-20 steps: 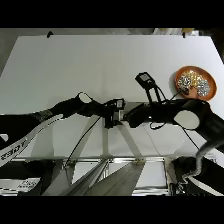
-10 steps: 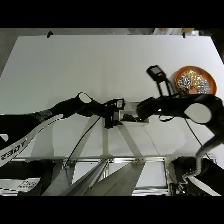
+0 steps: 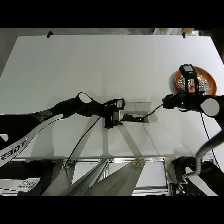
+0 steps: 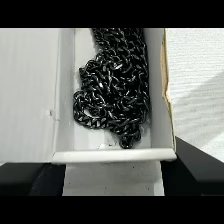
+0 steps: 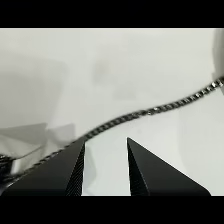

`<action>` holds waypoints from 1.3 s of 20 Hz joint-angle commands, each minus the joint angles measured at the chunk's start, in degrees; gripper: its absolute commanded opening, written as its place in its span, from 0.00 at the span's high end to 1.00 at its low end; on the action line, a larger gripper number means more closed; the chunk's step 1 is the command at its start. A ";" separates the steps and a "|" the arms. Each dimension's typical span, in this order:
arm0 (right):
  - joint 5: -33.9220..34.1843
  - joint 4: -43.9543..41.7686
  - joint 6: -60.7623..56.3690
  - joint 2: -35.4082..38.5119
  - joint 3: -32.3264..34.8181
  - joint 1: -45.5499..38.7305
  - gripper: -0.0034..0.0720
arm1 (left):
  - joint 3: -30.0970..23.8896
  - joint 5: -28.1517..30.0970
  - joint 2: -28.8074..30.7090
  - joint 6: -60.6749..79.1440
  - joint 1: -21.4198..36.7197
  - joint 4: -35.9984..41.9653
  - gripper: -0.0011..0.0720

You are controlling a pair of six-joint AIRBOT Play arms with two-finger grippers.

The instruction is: Fold the box and place the chain.

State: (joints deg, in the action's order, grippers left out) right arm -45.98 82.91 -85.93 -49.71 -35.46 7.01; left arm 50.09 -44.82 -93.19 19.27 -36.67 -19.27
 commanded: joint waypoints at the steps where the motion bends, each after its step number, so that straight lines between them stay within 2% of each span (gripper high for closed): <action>1: 4.55 0.66 -1.01 -6.14 2.14 -3.56 0.56 | 0.00 0.02 0.07 0.00 0.02 -0.02 0.61; 3: 4.79 0.57 -1.07 -9.57 2.14 -3.56 0.56 | -0.02 0.02 0.07 0.00 0.02 0.00 0.61; 5: 5.92 0.17 -1.09 -12.50 2.14 -3.56 0.44 | -0.02 0.02 0.07 0.00 0.02 0.00 0.61; 6: 6.75 -0.52 -1.07 -13.75 2.14 -3.56 0.42 | 0.00 0.02 0.04 0.00 0.02 0.00 0.61; 10: 9.84 -3.76 -1.03 -16.79 2.12 -3.56 0.42 | -0.02 0.02 0.07 0.00 0.02 0.00 0.61; 15: 11.76 -3.89 -1.05 -20.98 2.03 -3.56 0.44 | -0.02 0.02 0.07 0.00 0.02 0.00 0.61; 18: 12.41 -4.33 -1.05 -21.00 1.77 -3.56 0.52 | -0.02 0.02 0.07 0.00 0.02 -0.02 0.61; 21: 11.50 -5.16 -1.05 -20.37 0.72 -3.39 0.52 | 0.00 0.02 0.04 0.00 0.02 0.00 0.61; 25: 10.43 -5.11 -1.07 -20.24 0.22 -3.39 0.58 | 0.00 0.02 0.07 0.00 0.02 -0.02 0.61; 26: 9.70 -5.14 -1.07 -20.24 0.09 -3.39 0.65 | -0.02 0.02 0.07 0.00 0.02 0.00 0.61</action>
State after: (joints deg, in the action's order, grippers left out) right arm -34.33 77.62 -86.78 -70.17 -34.94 3.64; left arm 50.09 -44.82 -93.17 19.25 -36.67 -19.27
